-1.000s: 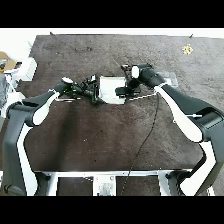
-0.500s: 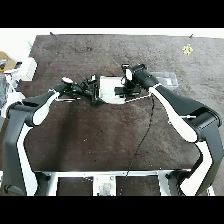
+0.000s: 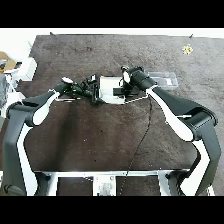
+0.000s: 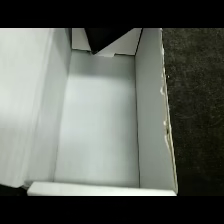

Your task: Fold the box and place the chain.

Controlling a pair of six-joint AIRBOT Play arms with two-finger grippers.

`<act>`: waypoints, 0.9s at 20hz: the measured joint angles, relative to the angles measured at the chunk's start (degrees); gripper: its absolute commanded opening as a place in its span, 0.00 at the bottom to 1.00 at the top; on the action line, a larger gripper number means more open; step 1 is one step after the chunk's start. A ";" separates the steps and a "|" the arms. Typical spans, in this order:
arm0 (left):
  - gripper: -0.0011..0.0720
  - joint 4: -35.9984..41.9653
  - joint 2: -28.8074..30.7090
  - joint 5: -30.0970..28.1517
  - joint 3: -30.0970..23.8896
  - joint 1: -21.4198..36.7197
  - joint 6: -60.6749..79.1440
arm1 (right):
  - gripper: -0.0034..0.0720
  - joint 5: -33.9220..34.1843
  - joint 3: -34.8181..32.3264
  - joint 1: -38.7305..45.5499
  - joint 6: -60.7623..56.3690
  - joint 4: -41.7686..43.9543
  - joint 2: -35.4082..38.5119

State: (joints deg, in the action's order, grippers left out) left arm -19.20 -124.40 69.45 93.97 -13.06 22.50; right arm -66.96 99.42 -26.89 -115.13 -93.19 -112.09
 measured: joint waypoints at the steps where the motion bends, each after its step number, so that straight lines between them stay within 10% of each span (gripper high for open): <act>1: 0.86 0.00 0.00 0.00 0.00 0.00 0.00 | 0.24 0.15 0.02 -0.02 -0.22 -0.09 -0.02; 4: 0.86 -0.02 0.00 0.04 0.00 0.02 -0.02 | 0.04 0.50 0.02 0.04 -1.49 -0.48 -0.07; 8: 0.86 0.00 0.00 -0.02 0.00 0.04 0.00 | 0.06 1.18 0.02 0.07 -1.51 -0.50 -0.09; 10: 0.86 0.00 0.00 -0.02 0.00 0.04 -0.02 | 0.73 1.60 0.00 0.00 -1.66 -0.79 -0.13; 18: 0.86 -0.02 0.00 0.04 0.00 0.07 0.00 | 0.74 1.57 -0.02 0.17 2.51 -0.48 2.71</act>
State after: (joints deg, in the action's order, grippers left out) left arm -19.22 -124.40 69.49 93.97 -12.99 22.50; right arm -65.39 99.39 -26.72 -112.62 -93.67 -109.38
